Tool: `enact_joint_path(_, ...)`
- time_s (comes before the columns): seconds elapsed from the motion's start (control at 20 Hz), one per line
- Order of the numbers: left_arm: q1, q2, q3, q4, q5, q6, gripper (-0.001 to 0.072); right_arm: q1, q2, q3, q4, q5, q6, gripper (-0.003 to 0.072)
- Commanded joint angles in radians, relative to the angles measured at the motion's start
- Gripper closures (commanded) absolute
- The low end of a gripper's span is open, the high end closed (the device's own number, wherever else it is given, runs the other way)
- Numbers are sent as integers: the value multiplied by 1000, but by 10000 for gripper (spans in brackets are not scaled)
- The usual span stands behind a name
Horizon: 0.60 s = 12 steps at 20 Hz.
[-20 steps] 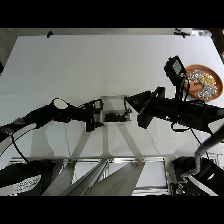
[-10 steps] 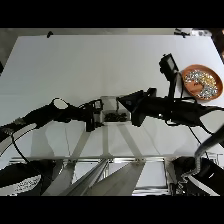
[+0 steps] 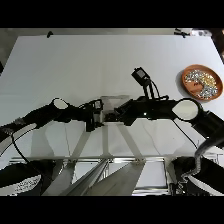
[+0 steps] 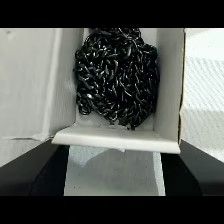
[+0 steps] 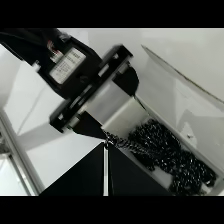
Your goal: Fold the box and place the chain.
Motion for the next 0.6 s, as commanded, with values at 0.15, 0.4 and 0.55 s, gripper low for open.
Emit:
enact_joint_path(0.15, 0, 0, 0, 0, 0, 0, 458, 0, -209, 0, -31, -8, 27, 672)
enact_joint_path(0.4, 0, 0, 0, 0, 0, 0, 458, 0, -286, 0, -16, -44, 28, 486)
enact_joint_path(0.55, 0, 0, -1, 0, 0, 0, 458, -15, -273, 0, -11, -32, 28, 487)
